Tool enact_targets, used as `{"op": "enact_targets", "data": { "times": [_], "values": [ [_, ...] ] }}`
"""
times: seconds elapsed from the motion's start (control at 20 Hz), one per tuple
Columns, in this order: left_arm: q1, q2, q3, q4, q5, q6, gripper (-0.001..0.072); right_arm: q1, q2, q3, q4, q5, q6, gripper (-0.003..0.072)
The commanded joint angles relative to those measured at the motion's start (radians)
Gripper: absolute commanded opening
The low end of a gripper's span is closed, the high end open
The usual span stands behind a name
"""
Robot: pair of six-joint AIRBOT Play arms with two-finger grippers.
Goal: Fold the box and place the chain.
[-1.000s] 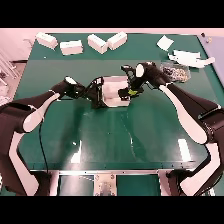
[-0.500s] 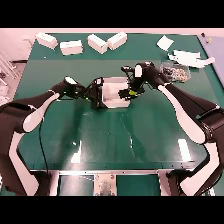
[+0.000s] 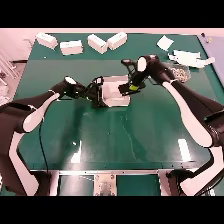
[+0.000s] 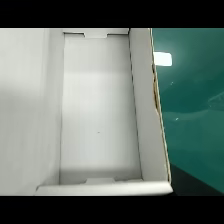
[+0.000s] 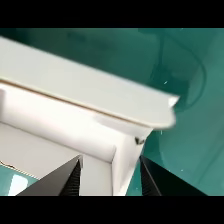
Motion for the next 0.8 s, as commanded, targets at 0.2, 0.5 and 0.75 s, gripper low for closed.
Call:
{"op": "enact_targets", "data": {
  "times": [0.2, 0.5, 0.75],
  "values": [
    [0.002, 0.000, 0.000, 0.005, -0.004, 0.002, 0.0468, -0.129, 0.097, 0.021, -0.214, -0.029, 0.001, 0.0418],
    [0.002, 0.000, 0.000, 0.005, -0.004, 0.002, 0.0468, -0.334, 0.089, 0.020, -0.251, -0.267, 0.002, 0.0397],
    [0.002, 0.000, 0.000, 0.005, -0.003, 0.002, 0.0469, -0.472, 0.022, 0.021, -0.243, -0.361, 0.000, 0.0398]
  ]
}}
